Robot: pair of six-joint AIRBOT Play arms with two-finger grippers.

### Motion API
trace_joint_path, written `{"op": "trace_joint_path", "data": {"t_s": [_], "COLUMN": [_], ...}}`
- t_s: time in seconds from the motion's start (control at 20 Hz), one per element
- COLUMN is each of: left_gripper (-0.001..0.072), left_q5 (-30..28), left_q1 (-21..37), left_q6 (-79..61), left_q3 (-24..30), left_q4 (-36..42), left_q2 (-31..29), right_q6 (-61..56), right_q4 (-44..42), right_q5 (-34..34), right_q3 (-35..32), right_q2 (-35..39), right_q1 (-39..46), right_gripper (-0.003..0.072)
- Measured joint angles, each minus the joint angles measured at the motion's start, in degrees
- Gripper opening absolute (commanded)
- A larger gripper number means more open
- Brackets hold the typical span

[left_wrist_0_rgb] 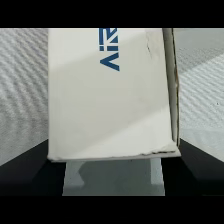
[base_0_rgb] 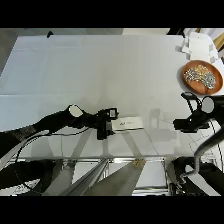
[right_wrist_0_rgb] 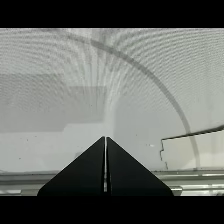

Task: Fold the box and place the chain.

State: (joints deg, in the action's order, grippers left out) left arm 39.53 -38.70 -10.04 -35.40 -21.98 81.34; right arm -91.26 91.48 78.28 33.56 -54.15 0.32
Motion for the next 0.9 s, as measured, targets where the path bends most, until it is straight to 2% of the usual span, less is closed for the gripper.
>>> {"op": "trace_joint_path", "data": {"t_s": [0.25,0.3,0.45,0.6,0.75,0.9], "left_gripper": [0.012,0.0001,-0.0001,-0.0001,-0.0001,-0.0001], "left_q5": [1.31,1.7,2.16,1.62,0.11,-1.03], "left_q1": [0.0,0.0,0.24,1.68,5.49,12.31], "left_q6": [0.15,0.15,1.14,5.7,14.8,28.89], "left_q3": [0.0,0.0,0.02,0.02,0.02,0.02], "left_q4": [0.48,0.52,0.35,-0.55,-6.23,-17.73], "left_q2": [0.0,-0.04,-1.49,-5.38,-11.39,-18.1], "right_q6": [0.0,0.0,0.0,0.0,0.0,0.0], "right_q4": [-0.02,-0.02,0.0,-0.02,-0.02,-0.02], "right_q5": [0.02,0.02,0.02,0.02,0.02,0.02], "right_q3": [0.0,0.0,0.0,0.0,0.0,0.0], "right_q2": [0.0,0.0,0.0,0.0,0.0,0.0], "right_q1": [0.0,0.0,0.0,0.0,0.0,0.0], "right_gripper": [0.0017,0.0017,0.0017,0.0017,0.0017,0.0017]}}
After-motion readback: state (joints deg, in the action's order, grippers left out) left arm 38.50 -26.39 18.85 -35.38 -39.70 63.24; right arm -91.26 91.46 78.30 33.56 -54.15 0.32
